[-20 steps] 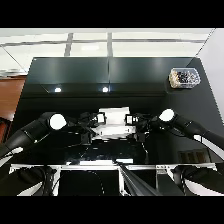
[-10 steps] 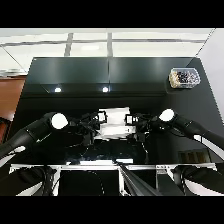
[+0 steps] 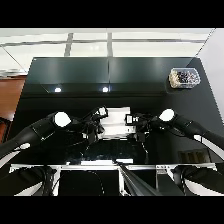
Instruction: Fold the box and place the chain.
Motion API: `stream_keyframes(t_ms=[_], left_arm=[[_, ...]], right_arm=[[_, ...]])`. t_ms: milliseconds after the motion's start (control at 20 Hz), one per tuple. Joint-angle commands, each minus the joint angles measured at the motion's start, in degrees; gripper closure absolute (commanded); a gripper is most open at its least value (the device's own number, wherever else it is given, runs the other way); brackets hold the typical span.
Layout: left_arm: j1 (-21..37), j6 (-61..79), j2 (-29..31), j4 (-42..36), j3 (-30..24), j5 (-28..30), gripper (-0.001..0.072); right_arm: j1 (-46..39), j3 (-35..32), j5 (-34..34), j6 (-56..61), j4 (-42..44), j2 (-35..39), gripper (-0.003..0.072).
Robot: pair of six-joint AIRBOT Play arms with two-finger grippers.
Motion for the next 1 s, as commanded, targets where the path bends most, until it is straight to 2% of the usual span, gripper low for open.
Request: stream_keyframes(t_ms=[0,50,200,250,350,400,450,500,550,600,700,750,800,850,950], left_arm=[[0.0,0.2,-0.1,-0.5,0.0,0.6,0.0653],[0.0,0.2,-0.1,-0.5,0.0,0.6,0.0651],[-0.1,0.2,-0.1,-0.5,0.0,1.2,0.0582],[-0.1,0.2,-0.1,-0.5,0.0,1.5,0.051],[-0.1,2.0,-0.1,-0.4,0.0,1.4,0.0504],[-0.1,2.4,-0.1,-0.4,0.0,1.4,0.0457],[-0.1,2.8,-0.1,-0.4,0.0,1.5,0.0335],[-0.1,2.9,-0.1,-0.4,0.0,1.5,0.0288],[-0.1,2.9,-0.1,-0.3,0.0,1.5,0.04],[-0.1,2.9,-0.1,-0.2,0.0,1.4,0.0483],[-0.1,2.9,-0.1,-0.4,0.0,1.4,0.0388],[-0.1,2.9,-0.1,-0.3,0.0,1.4,0.0389],[0.0,2.7,0.0,0.6,0.1,1.0,0.0471],[0.2,1.3,0.3,2.4,0.5,-0.2,0.0662],[1.2,-5.0,2.0,7.3,1.5,-3.2,0.0681]], right_arm=[[0.0,0.0,0.1,0.0,0.0,0.0,0.0551],[0.0,0.0,0.0,0.0,0.0,0.0,0.0551],[0.0,0.0,0.0,0.0,0.0,0.0,0.0551],[0.0,0.0,0.0,0.0,0.0,0.0,0.0551],[0.0,0.0,0.0,0.0,0.0,0.0,0.0551],[0.0,0.0,0.0,0.0,0.0,0.0,0.0551],[0.0,0.0,0.0,0.0,0.0,0.0,0.0551],[0.0,0.0,0.0,0.0,0.0,0.0,0.0551],[0.0,0.0,0.0,0.0,0.0,0.0,0.0551],[0.0,0.0,0.0,0.0,0.0,0.0,0.0551],[0.0,0.0,0.0,0.0,0.0,0.0,0.0551],[0.0,0.0,0.0,0.0,0.0,0.0,0.0551],[0.0,0.0,0.0,0.0,0.0,0.0,0.0551],[0.0,0.0,0.0,0.0,0.0,0.0,0.0551],[0.0,0.0,0.0,0.0,0.0,0.0,0.0551]])
